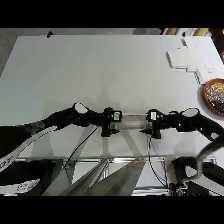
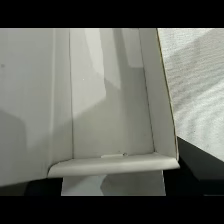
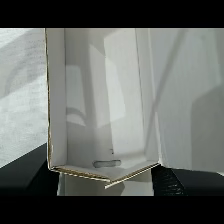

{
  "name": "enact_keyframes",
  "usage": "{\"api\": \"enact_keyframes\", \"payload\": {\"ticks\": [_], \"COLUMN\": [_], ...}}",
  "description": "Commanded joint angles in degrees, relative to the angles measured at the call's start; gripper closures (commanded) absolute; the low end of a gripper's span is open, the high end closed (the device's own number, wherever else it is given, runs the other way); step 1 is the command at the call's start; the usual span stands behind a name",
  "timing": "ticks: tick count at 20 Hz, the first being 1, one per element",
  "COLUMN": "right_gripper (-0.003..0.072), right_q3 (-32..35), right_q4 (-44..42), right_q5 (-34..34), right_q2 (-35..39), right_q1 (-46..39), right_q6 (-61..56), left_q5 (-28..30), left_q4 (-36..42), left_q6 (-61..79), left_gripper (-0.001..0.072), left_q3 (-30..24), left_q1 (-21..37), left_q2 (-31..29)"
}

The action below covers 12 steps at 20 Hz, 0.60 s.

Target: Fold the box and place the chain.

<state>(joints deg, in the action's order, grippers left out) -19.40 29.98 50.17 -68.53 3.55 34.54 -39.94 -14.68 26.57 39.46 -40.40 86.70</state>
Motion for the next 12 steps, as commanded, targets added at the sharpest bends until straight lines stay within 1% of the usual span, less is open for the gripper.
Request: {"api": "enact_keyframes", "payload": {"ticks": [1,12], "right_gripper": [0.0276,0.0276], "right_q3": [0.0,0.0], "right_q4": [0.0,0.0], "right_q5": [0.0,0.0], "right_q2": [0.0,0.0], "right_q1": [0.0,0.0], "right_q6": [0.0,0.0], "left_q5": [0.1,-0.3], "left_q4": [-0.2,-0.2], "left_q6": [0.0,0.0], "left_gripper": [0.0457,0.0457], "left_q3": [0.0,0.0], "left_q1": [0.0,0.0], "left_q2": [0.0,0.0]}}
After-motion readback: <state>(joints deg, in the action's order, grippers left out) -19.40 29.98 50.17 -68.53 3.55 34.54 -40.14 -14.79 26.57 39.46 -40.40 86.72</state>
